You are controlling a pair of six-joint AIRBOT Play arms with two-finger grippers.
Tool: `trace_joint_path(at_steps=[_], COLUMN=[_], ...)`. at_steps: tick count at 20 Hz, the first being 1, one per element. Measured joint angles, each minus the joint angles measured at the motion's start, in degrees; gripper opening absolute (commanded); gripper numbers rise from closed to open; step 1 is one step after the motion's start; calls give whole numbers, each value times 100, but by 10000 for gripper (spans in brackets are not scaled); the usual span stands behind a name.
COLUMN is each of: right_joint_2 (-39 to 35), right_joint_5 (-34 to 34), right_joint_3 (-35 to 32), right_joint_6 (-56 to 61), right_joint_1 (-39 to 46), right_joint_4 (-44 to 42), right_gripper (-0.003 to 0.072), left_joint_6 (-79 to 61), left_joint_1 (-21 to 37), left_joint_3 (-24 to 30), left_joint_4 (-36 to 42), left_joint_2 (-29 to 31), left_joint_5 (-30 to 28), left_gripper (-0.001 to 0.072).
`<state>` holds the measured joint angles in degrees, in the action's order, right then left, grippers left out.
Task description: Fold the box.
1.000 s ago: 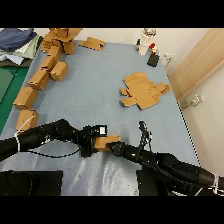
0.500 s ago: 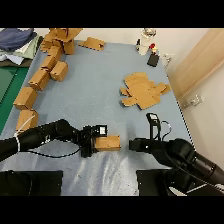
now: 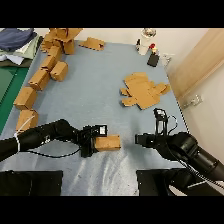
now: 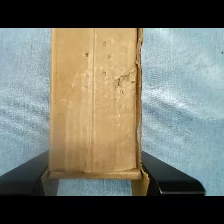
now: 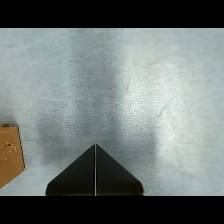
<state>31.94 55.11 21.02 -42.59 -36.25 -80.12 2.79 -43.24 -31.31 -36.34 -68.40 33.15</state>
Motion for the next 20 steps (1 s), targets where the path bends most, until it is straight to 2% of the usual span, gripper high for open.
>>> trace_joint_path(at_steps=[13, 17, 20], right_joint_2=[424, 446, 448], right_joint_5=[-514, -562, -575], right_joint_3=[9, 9, 9], right_joint_6=[367, 407, 417], right_joint_1=[17, 17, 17], right_joint_4=[37, 24, 20], right_gripper=[4, 4, 4], left_joint_6=[48, 817, 1790], left_joint_1=[0, 116, 570], left_joint_3=[-2, -66, -120], left_joint_4=[195, 199, -85], left_joint_2=[11, 216, 516], left_joint_5=[-31, -382, -673], left_gripper=[465, 465, 466])
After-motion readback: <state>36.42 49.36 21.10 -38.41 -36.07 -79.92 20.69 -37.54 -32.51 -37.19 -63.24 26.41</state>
